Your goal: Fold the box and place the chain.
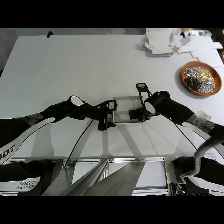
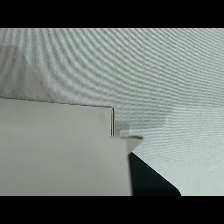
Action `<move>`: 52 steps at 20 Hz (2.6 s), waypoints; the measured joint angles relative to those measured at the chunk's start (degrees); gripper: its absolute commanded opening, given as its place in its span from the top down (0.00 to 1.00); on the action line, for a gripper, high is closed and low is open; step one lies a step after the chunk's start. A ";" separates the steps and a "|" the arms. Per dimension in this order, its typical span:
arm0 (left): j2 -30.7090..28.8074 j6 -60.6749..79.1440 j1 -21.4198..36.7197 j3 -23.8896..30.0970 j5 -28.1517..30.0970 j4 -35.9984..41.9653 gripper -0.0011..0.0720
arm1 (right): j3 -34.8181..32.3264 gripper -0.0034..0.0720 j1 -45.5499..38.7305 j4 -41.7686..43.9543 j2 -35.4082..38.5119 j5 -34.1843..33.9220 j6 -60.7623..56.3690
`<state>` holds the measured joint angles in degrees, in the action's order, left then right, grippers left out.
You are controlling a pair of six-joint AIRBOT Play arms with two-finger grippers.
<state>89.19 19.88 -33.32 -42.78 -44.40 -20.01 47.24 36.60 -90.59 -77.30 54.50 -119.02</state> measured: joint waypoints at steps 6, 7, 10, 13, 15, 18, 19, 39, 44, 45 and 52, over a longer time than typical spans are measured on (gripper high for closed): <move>0.00 0.42 0.00 0.00 0.00 -0.26 0.78 | 0.02 0.74 0.04 -0.26 0.00 -0.44 0.52; 0.00 0.42 0.00 0.00 0.00 -0.26 0.78 | 0.02 0.74 0.04 -0.28 0.00 -0.42 0.52; 0.00 0.42 0.00 0.00 0.00 -0.24 0.78 | 0.02 0.75 0.04 -0.33 0.00 -0.31 0.48; 0.00 0.39 0.00 0.00 0.00 -0.24 0.78 | 0.02 0.91 0.04 -0.68 -0.20 0.22 0.39; 0.00 0.02 0.00 0.00 0.00 -0.02 0.78 | 0.07 0.93 0.04 -0.55 -0.46 0.57 -0.11; 0.00 0.11 0.00 0.00 0.02 -0.07 0.78 | 0.07 0.76 0.02 -0.48 -0.63 1.29 0.26; 0.00 0.66 0.00 0.00 0.02 -0.35 0.78 | -0.04 0.60 0.04 -0.66 -0.68 1.42 0.74; 0.00 0.28 0.00 0.00 0.00 -0.15 0.78 | 20.11 0.66 -29.24 -6.14 12.39 10.69 29.40; 0.00 0.28 0.00 0.00 0.00 -0.15 0.78 | 34.12 0.66 -46.97 -5.62 -2.84 11.43 35.87; 0.00 0.26 0.00 0.00 0.00 -0.17 0.78 | 35.76 0.66 -49.20 -5.29 -5.33 11.43 36.74; 0.00 0.26 0.00 0.00 0.00 -0.15 0.78 | 39.76 0.66 -57.29 -3.74 -16.92 12.26 40.00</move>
<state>89.19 20.14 -33.32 -42.78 -44.40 -20.16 87.00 -20.69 -94.32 -94.21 66.76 -79.02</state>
